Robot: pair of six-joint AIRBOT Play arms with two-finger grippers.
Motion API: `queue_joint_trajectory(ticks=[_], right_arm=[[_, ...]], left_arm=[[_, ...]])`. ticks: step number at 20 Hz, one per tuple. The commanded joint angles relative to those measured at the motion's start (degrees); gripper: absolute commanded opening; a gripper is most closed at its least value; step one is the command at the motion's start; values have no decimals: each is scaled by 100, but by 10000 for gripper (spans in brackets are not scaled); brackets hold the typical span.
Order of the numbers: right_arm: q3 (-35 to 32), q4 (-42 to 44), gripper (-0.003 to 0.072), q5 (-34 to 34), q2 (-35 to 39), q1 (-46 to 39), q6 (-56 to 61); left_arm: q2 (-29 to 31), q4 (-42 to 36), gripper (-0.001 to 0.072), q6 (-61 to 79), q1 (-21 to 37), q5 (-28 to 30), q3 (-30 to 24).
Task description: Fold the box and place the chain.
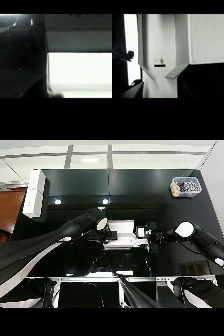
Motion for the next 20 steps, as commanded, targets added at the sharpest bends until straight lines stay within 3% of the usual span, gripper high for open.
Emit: queue_joint_trajectory(ticks=[1, 3, 4, 5, 7, 9, 20], right_arm=[[-2, 328, 535, 11, -31, 28, -254], [-2, 407, 533, 9, -118, 26, -264], [-2, 409, 415, 26, -151, 26, -262], [-2, 415, 348, 83, -164, 28, -269], [-2, 505, 335, 98, -195, 26, -286], [-13, 603, 262, 103, -223, 26, -286], [-57, 1932, 262, -85, -710, 136, -326]], left_arm=[[-2, -17, 30, 35, 4, 9, 0], [-2, -17, 31, 35, 4, 7, 0], [-2, -17, 31, 35, 4, 7, 0], [-2, -17, 30, 35, 4, 7, 0], [-2, -15, 30, 35, 4, 11, 0], [-2, -17, 31, 35, 4, 26, 0], [-2, -17, 31, 35, 4, 50, 0]])
